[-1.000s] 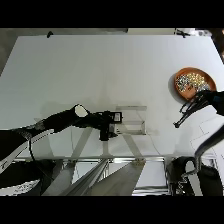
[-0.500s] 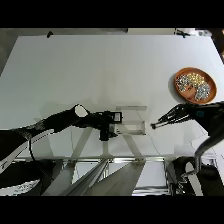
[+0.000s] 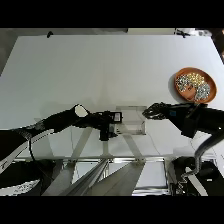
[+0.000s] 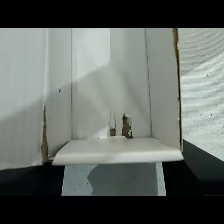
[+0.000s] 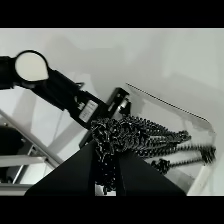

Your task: Fold the box and place the chain.

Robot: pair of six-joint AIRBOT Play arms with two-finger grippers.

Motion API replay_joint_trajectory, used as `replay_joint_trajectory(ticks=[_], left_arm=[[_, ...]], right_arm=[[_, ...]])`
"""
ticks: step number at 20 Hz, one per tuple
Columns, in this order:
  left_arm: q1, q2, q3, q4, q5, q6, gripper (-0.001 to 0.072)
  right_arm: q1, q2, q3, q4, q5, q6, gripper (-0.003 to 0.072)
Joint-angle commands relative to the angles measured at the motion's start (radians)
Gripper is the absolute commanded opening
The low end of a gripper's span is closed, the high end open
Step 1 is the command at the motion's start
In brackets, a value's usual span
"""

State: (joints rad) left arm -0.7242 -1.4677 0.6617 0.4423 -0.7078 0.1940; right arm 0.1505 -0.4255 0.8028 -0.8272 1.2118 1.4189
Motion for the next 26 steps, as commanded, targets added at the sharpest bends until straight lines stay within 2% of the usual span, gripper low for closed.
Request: replay_joint_trajectory(ticks=[1, 8, 13, 22, 26], left_arm=[[-0.001, 0.000, 0.000, 0.000, 0.000, 0.000, 0.0150], [-0.001, 0.000, 0.000, 0.000, 0.000, 0.000, 0.0150], [-0.001, 0.000, 0.000, 0.000, 0.000, 0.000, 0.0150], [-0.001, 0.000, 0.000, 0.000, 0.000, 0.000, 0.0150], [-0.001, 0.000, 0.000, 0.000, 0.000, 0.000, 0.0150]], right_arm=[[0.113, -0.011, -0.017, -0.067, -0.090, 0.079, 0.0005], [0.237, -0.106, -0.021, -0.108, -0.081, 0.119, 0.0006], [0.352, -0.217, -0.024, -0.141, -0.182, 0.119, 0.0006], [0.357, -0.221, -0.011, -0.138, -0.227, 0.149, 0.0006], [0.357, -0.221, 0.033, -0.201, -0.241, 0.169, 0.0006]])
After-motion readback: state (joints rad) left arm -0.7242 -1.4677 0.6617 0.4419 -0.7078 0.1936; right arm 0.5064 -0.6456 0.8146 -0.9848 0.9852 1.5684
